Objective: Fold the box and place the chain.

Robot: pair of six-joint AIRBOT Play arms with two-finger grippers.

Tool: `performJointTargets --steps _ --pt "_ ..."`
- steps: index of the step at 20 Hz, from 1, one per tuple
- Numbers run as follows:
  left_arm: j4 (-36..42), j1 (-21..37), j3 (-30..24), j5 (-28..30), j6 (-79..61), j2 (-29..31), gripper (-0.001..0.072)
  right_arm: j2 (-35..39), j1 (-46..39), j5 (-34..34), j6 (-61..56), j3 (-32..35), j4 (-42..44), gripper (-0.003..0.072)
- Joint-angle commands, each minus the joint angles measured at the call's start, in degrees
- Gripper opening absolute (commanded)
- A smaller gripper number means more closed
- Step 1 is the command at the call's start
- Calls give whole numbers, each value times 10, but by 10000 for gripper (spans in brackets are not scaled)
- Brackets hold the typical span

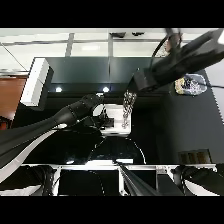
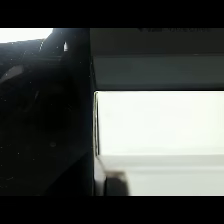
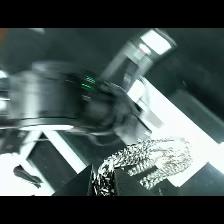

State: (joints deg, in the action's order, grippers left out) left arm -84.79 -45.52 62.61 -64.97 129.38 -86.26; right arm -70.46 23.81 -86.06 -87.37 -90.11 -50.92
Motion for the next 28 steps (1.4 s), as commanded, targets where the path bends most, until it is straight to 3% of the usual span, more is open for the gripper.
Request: performJointTargets --steps 1,6,10,13,18,19,20,21,25,28 --pt "0 0 0 0 0 0 27 0 12 33 -1 85 -27 8" --pt "0 0 0 0 0 0 27 0 20 57 -6 152 -25 8" --pt "0 0 0 0 0 0 27 0 50 125 -8 193 3 9" --pt "0 0 0 0 0 0 27 0 63 159 -15 207 5 9" --pt "0 0 0 0 0 0 27 0 63 152 -25 210 -6 10" --pt "0 0 0 0 0 0 27 0 63 151 -29 210 -6 20" --pt "0 0 0 0 0 0 27 0 63 148 -33 210 -6 174" --pt "0 0 0 0 0 0 27 0 61 143 -33 210 -8 277" --pt "0 0 0 0 0 0 27 30 14 101 -32 210 -26 272" --pt "0 0 0 0 0 0 27 101 -45 76 -33 211 -163 272"
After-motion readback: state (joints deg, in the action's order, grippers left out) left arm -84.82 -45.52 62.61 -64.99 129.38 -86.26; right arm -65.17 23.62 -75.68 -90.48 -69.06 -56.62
